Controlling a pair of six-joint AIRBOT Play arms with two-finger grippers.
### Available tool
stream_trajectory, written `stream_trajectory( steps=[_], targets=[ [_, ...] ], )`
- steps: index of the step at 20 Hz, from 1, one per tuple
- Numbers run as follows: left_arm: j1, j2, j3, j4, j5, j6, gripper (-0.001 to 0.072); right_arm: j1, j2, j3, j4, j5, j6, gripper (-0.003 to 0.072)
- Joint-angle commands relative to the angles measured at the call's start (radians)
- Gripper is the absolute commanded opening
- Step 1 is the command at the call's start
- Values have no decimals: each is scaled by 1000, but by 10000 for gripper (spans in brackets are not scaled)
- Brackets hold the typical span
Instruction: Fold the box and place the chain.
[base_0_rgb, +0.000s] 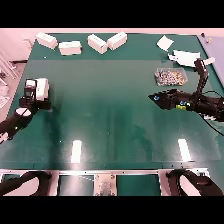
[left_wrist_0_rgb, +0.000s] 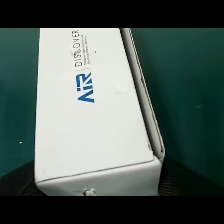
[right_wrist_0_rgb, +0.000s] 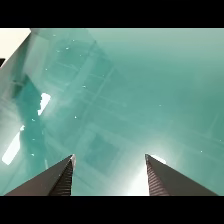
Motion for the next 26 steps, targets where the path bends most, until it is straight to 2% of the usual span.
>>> stream_trajectory(
  steps=[1,4,5,7,9,10,13,15,18,20,24,26],
  targets=[
    [0,-2,6,0,-70,-45,717,1,1,-1,1,2,1,522],
    [0,-2,32,-1,-166,-97,717,1,1,0,16,3,24,522],
    [0,-2,33,-1,-160,-97,716,1,1,-1,18,3,26,522],
    [0,-2,33,-1,-80,-99,716,1,1,-1,18,3,26,522],
    [0,-2,35,-1,45,-104,715,1,1,-1,18,3,26,522],
    [0,-2,35,-1,69,-105,715,1,1,0,18,3,26,522],
    [0,-2,35,1,50,-105,716,1,1,-1,18,3,26,522],
    [2,-7,42,1,-21,-103,717,1,1,0,19,3,27,522],
    [50,-98,101,-2,-297,-150,717,1,1,-1,19,3,47,522],
    [83,-154,151,0,-402,-190,716,1,1,-1,18,11,49,522],
    [89,-169,194,1,-417,-209,716,1,0,-1,17,9,47,522],
    [89,-166,220,0,-455,-210,716,1,0,-1,14,6,40,522]
  ],
)
